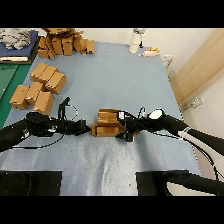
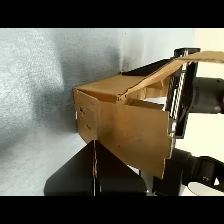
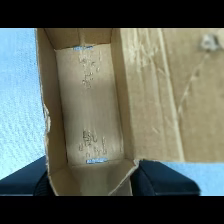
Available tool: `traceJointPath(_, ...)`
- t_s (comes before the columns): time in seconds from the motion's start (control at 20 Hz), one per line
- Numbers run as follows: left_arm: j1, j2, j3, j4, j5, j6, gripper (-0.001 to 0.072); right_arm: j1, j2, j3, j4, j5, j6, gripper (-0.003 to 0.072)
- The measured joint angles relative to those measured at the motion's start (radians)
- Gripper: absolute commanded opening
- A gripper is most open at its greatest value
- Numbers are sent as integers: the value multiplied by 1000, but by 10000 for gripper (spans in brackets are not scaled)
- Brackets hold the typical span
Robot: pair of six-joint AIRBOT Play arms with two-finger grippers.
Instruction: Fold the box.
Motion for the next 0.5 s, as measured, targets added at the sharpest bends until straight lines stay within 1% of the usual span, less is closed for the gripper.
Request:
traceJointPath(0.3,0,0,1,-4,-13,0,19,0,0,0,0,0,0,572)
traceJointPath(0.35,0,0,1,-4,-16,0,194,0,0,0,0,0,0,572)
traceJointPath(0.4,0,0,1,-4,-18,1,253,0,0,0,0,0,0,572)
traceJointPath(0.5,0,0,1,-4,-20,5,253,0,0,0,0,0,0,571)
